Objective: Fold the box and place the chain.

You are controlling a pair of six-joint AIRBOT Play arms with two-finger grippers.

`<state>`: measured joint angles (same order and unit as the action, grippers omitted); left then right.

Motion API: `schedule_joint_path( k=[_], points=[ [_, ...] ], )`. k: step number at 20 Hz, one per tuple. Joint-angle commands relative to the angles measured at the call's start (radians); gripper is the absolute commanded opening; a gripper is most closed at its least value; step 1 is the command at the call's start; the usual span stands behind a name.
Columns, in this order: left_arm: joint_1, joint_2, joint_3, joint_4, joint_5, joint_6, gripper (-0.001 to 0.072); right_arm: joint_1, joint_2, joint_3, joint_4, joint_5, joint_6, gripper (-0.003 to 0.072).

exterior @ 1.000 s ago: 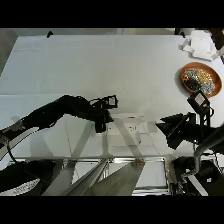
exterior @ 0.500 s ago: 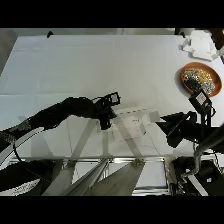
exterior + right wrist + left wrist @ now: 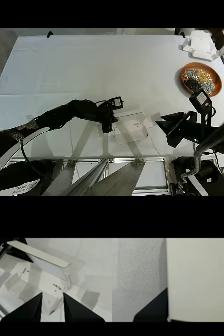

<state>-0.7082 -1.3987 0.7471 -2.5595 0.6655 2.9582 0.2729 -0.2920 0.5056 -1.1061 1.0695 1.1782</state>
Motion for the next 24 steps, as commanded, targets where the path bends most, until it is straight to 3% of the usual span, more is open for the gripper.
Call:
schedule_joint_path(
  k=[1,7,12,24],
  points=[
    [-0.015,-0.003,0.000,0.024,-0.011,0.000,-0.0005,0.000,0.001,-0.001,0.000,0.000,0.001,0.0293],
    [-0.017,-0.003,0.026,0.195,-0.017,0.001,-0.0005,0.000,0.001,-0.001,0.000,0.000,0.001,0.0293],
    [-0.017,-0.013,0.124,0.297,-0.014,0.001,-0.0007,0.000,0.001,-0.001,0.000,0.000,0.000,0.0292],
    [-0.029,-0.091,0.152,0.263,0.039,0.001,-0.0005,0.000,0.001,-0.001,0.000,0.000,0.000,0.0292]
  ],
)
